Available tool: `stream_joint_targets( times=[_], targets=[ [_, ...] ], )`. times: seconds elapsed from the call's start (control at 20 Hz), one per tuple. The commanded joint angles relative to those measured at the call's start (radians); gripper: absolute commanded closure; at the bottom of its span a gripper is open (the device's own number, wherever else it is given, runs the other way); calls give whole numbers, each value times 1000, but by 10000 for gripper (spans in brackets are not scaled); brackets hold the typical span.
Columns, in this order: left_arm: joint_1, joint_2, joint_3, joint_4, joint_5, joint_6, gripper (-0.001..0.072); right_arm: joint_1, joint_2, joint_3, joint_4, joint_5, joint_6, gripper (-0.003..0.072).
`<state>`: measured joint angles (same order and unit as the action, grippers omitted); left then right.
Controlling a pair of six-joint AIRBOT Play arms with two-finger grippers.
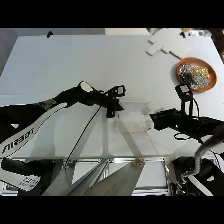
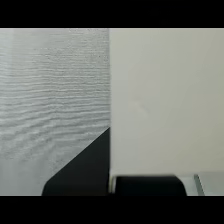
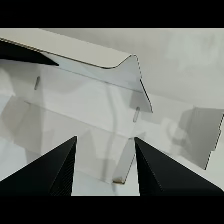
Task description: Fold the box and place the chain.
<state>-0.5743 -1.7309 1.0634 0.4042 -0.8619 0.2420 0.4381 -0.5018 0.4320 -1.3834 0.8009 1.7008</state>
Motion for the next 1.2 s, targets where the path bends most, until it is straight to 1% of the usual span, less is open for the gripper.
stream_joint_targets(
  times=[0.0, 0.25, 1.15],
  targets=[
    [-1, 0, 0, 5, 6, 28, 704, 0, 1, 1, 0, -1, 0, 285],
    [-1, 0, 0, 68, 11, 27, 704, 0, 1, 1, 0, -1, 0, 285],
    [-1, -1, 0, 68, 13, 27, 704, 0, 1, 0, 0, -1, 0, 285]
  ],
)
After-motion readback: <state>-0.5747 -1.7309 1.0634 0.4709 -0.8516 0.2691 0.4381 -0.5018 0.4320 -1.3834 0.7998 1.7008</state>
